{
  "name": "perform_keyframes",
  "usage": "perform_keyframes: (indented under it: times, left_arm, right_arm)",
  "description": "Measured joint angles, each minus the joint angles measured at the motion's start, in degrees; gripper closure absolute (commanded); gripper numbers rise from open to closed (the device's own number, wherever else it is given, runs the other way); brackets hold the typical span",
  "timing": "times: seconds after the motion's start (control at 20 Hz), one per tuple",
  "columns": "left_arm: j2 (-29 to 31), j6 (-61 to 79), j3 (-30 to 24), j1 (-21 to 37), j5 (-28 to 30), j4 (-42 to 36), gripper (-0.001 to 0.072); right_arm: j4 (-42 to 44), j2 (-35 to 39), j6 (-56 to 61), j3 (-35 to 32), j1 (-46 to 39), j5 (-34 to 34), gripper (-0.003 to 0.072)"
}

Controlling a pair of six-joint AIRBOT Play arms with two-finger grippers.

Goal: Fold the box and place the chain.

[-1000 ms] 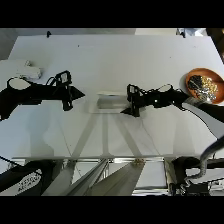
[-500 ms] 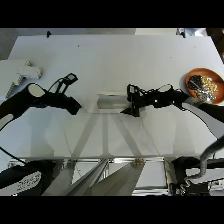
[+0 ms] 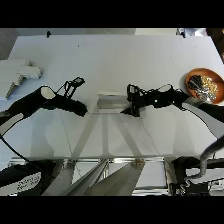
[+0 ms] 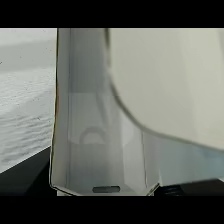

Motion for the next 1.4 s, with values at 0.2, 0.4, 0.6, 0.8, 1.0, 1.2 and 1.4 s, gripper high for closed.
perform_keyframes:
  times: [0.2, 0.4, 0.6, 0.8, 1.0, 1.2, 1.4]
  left_arm:
    - [-0.1, -0.1, 0.0, -0.2, 0.9, -3.5, 0.0704]
    - [-0.1, -0.1, 0.0, -0.2, 1.2, -5.4, 0.0701]
    - [0.0, 0.0, 0.0, -0.2, 1.1, -7.1, 0.0703]
    - [0.0, 2.3, 0.0, -0.1, 0.2, -10.7, 0.0702]
    - [0.4, 4.3, 0.0, -0.1, -2.6, -13.2, 0.0701]
    - [1.6, 5.7, 0.0, 0.3, -4.7, -13.8, 0.0701]
    - [3.5, 6.7, 0.0, 0.8, -5.5, -14.1, 0.0701]
  right_arm:
    - [-0.1, 0.0, 0.0, 0.0, 0.0, -0.1, 0.0171]
    - [-0.1, 0.0, 0.0, 0.0, 0.0, -0.1, 0.0171]
    - [0.0, 0.0, 0.0, 0.0, 0.0, -0.1, 0.0171]
    - [0.0, 0.0, 0.0, 0.0, 0.0, -0.1, 0.0171]
    - [0.1, 0.0, 0.0, 0.0, 0.0, 0.0, 0.0171]
    - [0.3, 0.0, 0.0, 0.0, 0.0, 0.5, 0.0171]
    - [0.2, 0.0, 0.0, 0.0, 0.0, 0.3, 0.0171]
